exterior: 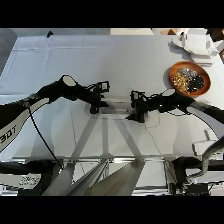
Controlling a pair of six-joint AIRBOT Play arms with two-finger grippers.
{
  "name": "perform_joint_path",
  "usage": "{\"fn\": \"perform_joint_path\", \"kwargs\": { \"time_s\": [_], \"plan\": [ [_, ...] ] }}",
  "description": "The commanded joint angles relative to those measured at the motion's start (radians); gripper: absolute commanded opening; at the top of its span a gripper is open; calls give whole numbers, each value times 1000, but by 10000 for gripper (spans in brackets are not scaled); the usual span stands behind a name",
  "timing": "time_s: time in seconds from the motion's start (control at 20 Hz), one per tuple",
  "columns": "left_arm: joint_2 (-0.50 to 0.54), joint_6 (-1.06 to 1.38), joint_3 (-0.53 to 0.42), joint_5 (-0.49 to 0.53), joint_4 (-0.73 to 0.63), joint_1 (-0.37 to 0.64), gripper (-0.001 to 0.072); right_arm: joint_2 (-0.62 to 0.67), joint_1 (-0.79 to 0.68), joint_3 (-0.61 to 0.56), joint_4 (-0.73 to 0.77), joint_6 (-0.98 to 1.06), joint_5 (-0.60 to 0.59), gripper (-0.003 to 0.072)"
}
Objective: Fold the box and place the chain.
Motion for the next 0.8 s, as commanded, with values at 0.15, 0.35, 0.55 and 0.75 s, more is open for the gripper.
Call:
{"fn": "perform_joint_path", "kwargs": {
  "time_s": [0.15,0.35,0.55,0.75],
  "plan": [
    [0,5,0,4,0,1,18,0,1,1,0,0,0,398],
    [11,3,0,-1,0,16,286,0,1,1,0,0,0,398],
    [52,0,0,-55,29,72,288,0,1,1,0,0,0,398],
    [137,-71,0,-127,151,130,275,0,1,1,0,0,0,398]
  ]
}}
